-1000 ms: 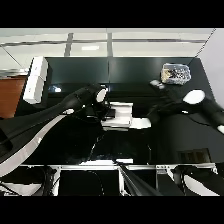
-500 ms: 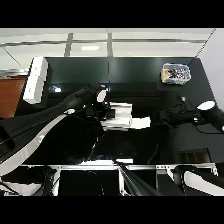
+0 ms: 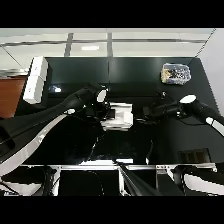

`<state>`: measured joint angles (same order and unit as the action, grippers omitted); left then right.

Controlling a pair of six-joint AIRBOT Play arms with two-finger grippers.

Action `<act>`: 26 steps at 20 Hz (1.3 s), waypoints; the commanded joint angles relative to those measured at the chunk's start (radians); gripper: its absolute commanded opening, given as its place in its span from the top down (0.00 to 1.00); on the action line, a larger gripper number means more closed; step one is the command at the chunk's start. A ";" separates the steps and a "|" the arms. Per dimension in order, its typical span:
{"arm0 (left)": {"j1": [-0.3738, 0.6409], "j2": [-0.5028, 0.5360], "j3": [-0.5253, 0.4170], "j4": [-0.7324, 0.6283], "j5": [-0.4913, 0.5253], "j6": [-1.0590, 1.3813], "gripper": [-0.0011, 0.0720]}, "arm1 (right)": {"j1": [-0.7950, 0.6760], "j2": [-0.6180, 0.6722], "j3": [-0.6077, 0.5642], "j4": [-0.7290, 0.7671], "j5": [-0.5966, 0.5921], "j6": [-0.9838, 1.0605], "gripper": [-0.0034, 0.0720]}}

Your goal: Fold the box and place the chain.

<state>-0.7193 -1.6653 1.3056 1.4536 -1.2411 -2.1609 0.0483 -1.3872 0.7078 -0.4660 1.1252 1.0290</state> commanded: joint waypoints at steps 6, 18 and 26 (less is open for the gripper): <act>0.001 -0.001 0.001 0.000 -0.001 0.000 0.95 | 0.142 -0.004 0.124 -0.059 -0.041 0.128 0.41; 0.001 -0.001 0.001 0.000 -0.001 0.000 0.95 | 0.411 -0.022 0.263 -0.596 -0.108 0.768 0.56; 0.001 -0.001 0.001 0.000 -0.001 0.000 0.95 | 0.596 -0.084 0.367 -0.943 -0.072 1.123 0.56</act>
<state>-0.7189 -1.6653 1.3056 1.4540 -1.2423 -2.1612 0.5919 -1.4555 1.0458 -1.2858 1.0328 2.0209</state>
